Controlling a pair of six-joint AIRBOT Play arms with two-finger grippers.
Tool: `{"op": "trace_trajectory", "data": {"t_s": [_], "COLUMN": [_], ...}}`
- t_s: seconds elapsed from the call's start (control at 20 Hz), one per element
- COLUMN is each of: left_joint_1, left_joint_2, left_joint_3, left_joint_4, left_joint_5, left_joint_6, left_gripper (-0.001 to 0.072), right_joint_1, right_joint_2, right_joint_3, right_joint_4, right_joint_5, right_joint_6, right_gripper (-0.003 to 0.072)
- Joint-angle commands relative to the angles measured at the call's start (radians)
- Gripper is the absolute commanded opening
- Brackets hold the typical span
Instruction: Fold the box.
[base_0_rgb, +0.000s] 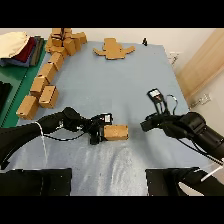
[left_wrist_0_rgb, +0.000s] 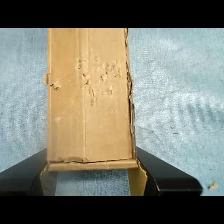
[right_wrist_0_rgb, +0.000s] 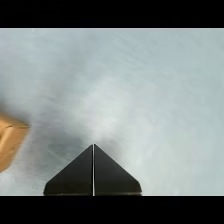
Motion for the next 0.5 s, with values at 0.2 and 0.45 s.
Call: {"op": "trace_trajectory", "data": {"t_s": [0.2, 0.45], "left_joint_1": [0.052, 0.306], "left_joint_2": [0.046, 0.208], "left_joint_3": [0.029, 0.027], "left_joint_4": [-0.002, 0.269], "left_joint_5": [0.077, 0.086], "left_joint_6": [-0.24, -0.573], "left_gripper": [0.0353, 0.0353], "right_joint_1": [-0.118, -0.118], "right_joint_2": [-0.087, -0.135], "right_joint_3": [0.001, 0.001], "right_joint_4": [0.01, 0.033], "right_joint_5": [-0.008, 0.037], "right_joint_6": [0.335, 0.339], "right_gripper": [0.0005, 0.0006]}}
